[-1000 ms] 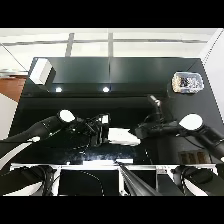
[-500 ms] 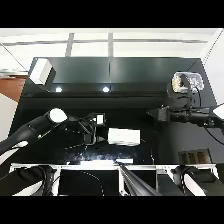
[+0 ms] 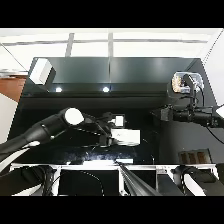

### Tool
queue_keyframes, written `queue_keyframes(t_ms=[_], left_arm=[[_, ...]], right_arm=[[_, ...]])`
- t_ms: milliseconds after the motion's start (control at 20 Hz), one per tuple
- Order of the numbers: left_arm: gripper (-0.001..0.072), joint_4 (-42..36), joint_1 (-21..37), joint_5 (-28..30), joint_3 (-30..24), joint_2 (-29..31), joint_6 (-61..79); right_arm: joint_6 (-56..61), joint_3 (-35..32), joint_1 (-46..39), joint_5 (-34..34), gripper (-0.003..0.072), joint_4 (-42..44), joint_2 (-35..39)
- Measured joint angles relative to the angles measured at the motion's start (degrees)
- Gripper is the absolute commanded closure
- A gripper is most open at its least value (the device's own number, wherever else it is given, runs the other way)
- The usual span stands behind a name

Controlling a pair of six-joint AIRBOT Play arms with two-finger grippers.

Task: Fold the box and place the chain.

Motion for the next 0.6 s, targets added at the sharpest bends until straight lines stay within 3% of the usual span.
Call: queue_keyframes(t_ms=[200,600], left_arm=[[0.0,0.11,-4.31,2.93,1.92,-3.54,-2.38],[0.0,0.15,-6.08,4.57,2.71,-4.92,-4.15]], right_arm=[[-0.02,0.0,-0.04,-0.02,0.0656,-0.35,0.0],[-0.07,0.0,-0.04,-0.07,0.0656,-0.42,0.0]])
